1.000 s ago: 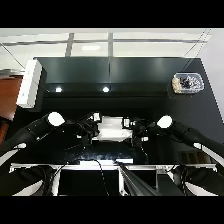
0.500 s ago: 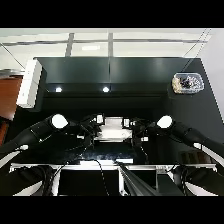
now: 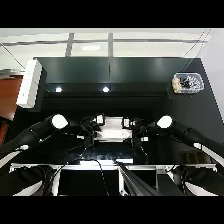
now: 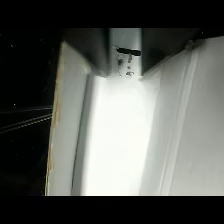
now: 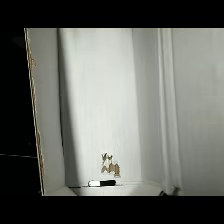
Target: Fold the box and place the chain.
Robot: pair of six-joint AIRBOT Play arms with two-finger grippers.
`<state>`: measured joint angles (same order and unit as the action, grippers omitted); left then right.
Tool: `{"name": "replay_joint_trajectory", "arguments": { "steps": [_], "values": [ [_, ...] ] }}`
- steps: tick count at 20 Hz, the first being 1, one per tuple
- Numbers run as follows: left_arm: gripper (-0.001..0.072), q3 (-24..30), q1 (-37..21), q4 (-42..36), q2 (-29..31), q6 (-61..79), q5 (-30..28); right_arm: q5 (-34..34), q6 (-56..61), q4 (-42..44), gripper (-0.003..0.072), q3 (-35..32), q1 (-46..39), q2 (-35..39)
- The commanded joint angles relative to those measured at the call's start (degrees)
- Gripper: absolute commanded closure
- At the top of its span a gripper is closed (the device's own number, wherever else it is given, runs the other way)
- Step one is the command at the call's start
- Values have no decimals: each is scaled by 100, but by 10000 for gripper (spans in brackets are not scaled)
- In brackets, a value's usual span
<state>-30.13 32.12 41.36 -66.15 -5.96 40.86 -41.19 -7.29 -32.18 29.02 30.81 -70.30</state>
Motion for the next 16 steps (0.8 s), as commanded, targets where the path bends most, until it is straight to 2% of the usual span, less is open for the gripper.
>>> {"name": "replay_joint_trajectory", "arguments": {
  "steps": [1, 4, 7, 12, 16],
  "values": [
    [684, -4, -20, 59, 57, -33, 9, 0, 2, 0, 227, 0, 2, 0],
    [684, -4, -247, 275, 424, -728, 50, 0, 4, 2, 227, 0, 2, 0],
    [684, -2, -686, 640, 920, -1620, 531, 2, 4, 7, 227, 0, 2, 0],
    [683, -2, -2371, 597, 1329, -3193, 1738, 0, 2, 4, 227, 0, 2, 0],
    [682, 2, -3727, 595, 1222, -4614, 1989, 0, 2, 4, 227, 0, 2, 0]
  ]
}}
